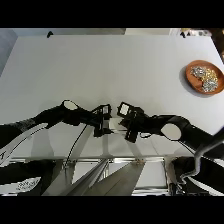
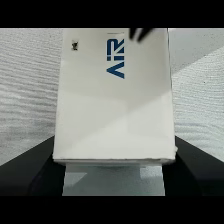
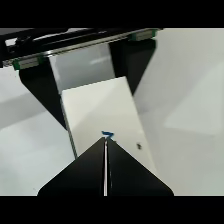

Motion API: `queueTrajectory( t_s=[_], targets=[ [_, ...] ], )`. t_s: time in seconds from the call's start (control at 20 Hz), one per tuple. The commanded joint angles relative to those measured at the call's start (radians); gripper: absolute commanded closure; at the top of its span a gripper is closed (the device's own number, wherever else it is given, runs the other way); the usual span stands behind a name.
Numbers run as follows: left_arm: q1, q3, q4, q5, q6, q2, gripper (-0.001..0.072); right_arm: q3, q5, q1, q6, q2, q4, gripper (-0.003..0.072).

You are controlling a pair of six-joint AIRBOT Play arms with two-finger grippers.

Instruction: Fold the box and place the chain.

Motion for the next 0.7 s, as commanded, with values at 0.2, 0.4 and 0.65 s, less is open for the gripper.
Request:
queueTrajectory(
  t_s=[0.2, 0.4, 0.65],
  targets=[
    [0.001, 0.0, 0.001, 0.0, 0.002, 0.001, 0.064, -0.029, 0.261, -0.119, 0.026, 0.124, -0.114, 0.0671],
    [0.001, 0.0, 0.001, 0.0, 0.002, 0.001, 0.064, -0.11, 0.214, -0.121, 0.018, 0.124, -0.088, 0.0671],
    [0.001, 0.0, 0.001, 0.0, 0.002, 0.001, 0.064, -0.116, 0.162, -0.121, 0.018, 0.124, -0.078, 0.0671]
  ],
)
